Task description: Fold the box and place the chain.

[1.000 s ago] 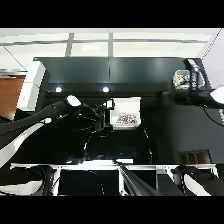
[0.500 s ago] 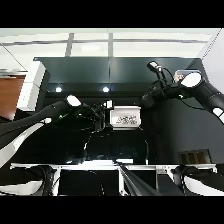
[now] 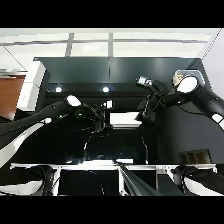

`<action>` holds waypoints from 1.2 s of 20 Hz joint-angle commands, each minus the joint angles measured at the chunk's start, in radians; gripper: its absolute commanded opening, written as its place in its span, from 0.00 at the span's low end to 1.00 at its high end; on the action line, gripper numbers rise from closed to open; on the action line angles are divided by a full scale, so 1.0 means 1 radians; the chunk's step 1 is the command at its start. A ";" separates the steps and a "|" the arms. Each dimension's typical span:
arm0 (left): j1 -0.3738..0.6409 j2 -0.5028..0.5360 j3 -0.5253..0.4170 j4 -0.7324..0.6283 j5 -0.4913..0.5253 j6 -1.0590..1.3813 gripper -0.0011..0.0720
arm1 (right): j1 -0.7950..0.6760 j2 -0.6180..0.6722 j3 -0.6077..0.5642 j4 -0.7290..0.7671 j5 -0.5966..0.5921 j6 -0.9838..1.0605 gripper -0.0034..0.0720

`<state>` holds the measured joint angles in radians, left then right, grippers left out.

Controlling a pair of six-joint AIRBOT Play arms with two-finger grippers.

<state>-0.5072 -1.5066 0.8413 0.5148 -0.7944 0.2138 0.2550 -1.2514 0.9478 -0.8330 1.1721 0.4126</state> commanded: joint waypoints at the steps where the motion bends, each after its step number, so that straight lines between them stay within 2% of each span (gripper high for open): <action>1: 0.000 0.000 0.001 0.000 0.001 -0.001 0.65 | 0.035 0.002 -0.020 0.012 -0.012 -0.077 0.92; 8: -0.001 0.000 0.001 0.000 -0.004 -0.001 0.64 | 0.036 0.000 -0.020 0.020 -0.065 -0.115 0.91; 9: -0.001 0.000 0.001 0.000 -0.008 -0.001 0.56 | 0.036 -0.001 -0.021 0.020 -0.067 -0.115 0.91; 10: -0.001 0.000 0.001 0.000 -0.013 -0.001 0.54 | 0.036 -0.002 -0.022 0.020 -0.066 -0.115 0.91; 14: -0.001 0.000 0.001 0.000 -0.026 -0.001 0.54 | 0.036 -0.016 -0.039 0.019 -0.059 -0.115 0.91; 16: -0.001 0.000 0.001 0.000 -0.026 -0.001 0.55 | 0.036 -0.017 -0.039 0.019 -0.058 -0.116 0.68; 24: -0.001 0.000 0.001 0.000 -0.026 -0.001 0.55 | 0.036 -0.017 -0.039 0.016 -0.050 -0.083 0.66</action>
<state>-0.5079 -1.5066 0.8417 0.5140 -0.8196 0.2127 0.2901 -1.2678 0.9089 -0.8162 1.1168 0.3119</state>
